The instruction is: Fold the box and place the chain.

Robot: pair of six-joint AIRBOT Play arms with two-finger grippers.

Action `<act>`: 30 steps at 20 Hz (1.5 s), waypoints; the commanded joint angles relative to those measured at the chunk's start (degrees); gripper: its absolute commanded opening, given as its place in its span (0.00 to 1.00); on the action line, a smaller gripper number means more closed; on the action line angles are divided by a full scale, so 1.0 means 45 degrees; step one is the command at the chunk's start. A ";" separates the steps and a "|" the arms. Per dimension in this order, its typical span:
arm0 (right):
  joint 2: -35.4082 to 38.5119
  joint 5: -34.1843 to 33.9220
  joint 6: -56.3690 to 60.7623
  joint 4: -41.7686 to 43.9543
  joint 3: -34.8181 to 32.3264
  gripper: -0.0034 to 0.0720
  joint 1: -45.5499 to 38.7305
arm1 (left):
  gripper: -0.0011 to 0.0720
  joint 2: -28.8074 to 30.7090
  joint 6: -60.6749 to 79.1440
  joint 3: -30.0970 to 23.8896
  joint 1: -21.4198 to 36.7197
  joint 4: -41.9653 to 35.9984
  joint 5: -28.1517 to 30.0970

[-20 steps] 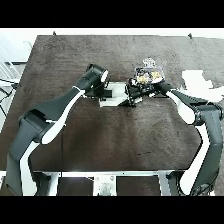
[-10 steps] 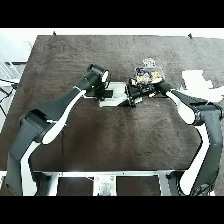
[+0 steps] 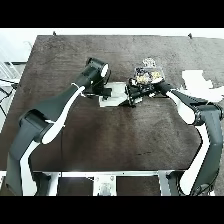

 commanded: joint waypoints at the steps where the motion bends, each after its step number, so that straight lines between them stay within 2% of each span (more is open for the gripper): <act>1: 0.0005 -0.0015 0.0005 0.0010 0.0005 0.71 0.0010 | 0.79 0.0529 0.0986 0.0418 -0.0010 -0.0301 -0.1064; 7: 0.0005 -0.0015 0.0005 0.0010 0.0005 0.71 0.0010 | 0.79 0.3079 0.1928 -0.0588 0.0165 -0.0355 0.0078; 11: 0.0005 -0.0019 0.0005 0.0005 0.0005 0.71 0.0010 | 0.79 0.4682 0.3798 -0.1326 0.0418 -0.1127 0.0797; 14: 0.0005 -0.0015 0.0005 0.0010 0.0005 0.71 0.0010 | 0.79 0.5095 0.4988 -0.1409 0.0418 -0.1098 0.0675; 16: 0.0005 -0.0015 0.0005 0.0010 0.0005 0.71 0.0010 | 0.79 0.5484 0.5134 -0.1996 0.0423 -0.0758 0.1205; 19: 0.0005 -0.0015 0.0005 0.0010 0.0005 0.71 0.0015 | 0.79 0.7082 0.6256 -0.4517 0.0884 -0.1690 0.4036; 21: 0.0005 -0.0015 0.0005 0.0010 0.0005 0.71 0.0010 | 0.79 0.8257 0.7689 -0.6912 0.1341 -0.2055 0.6183; 24: 0.0005 -0.0015 0.0005 0.0010 0.0005 0.71 0.0010 | 0.79 0.9457 1.1608 -1.0593 0.2273 -0.4201 0.9806; 26: 0.0005 -0.0015 0.0005 0.0010 0.0005 0.71 0.0010 | 0.79 0.9515 1.4183 -1.1953 0.2720 -0.5479 1.0768; 30: 0.0005 -0.0015 0.0005 0.0010 0.0005 0.71 0.0010 | 0.79 0.9369 1.7447 -1.3294 0.3264 -0.7766 1.1706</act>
